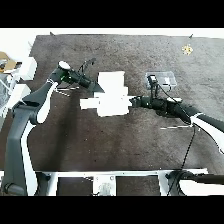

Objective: Fold the box and place the chain.

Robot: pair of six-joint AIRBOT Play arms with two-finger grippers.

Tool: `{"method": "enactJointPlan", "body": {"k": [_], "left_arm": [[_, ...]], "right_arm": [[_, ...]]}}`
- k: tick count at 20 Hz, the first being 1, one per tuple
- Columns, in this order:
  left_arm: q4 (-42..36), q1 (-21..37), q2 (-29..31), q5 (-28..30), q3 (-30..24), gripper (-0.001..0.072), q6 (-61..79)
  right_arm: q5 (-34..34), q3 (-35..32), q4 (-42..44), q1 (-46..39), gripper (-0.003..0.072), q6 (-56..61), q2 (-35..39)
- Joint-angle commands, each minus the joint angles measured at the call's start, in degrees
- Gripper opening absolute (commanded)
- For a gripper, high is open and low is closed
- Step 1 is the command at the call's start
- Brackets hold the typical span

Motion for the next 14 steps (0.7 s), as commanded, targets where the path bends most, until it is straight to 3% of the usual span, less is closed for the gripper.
{"method": "enactJointPlan", "body": {"k": [1,2,7,12,14], "left_arm": [[0.0,-0.1,0.0,-0.1,0.0,0.0011,2.8],[0.0,-0.1,0.0,-0.1,0.0,0.0012,5.0],[0.0,-0.1,0.0,0.9,0.0,0.0012,20.6],[0.0,0.7,1.3,10.0,0.0,0.0012,33.1],[0.9,1.0,1.6,10.0,0.0,0.0012,34.7]], "right_arm": [[0.0,0.0,0.1,0.0,0.0197,0.0,0.2],[0.1,0.0,0.0,-0.3,0.0402,-1.2,0.7],[0.7,0.8,0.1,-5.8,0.0383,-4.7,7.7],[2.2,0.7,-3.7,-8.9,0.0383,-4.6,9.7],[3.0,0.7,-4.0,-8.6,0.0383,-4.7,9.7]]}}
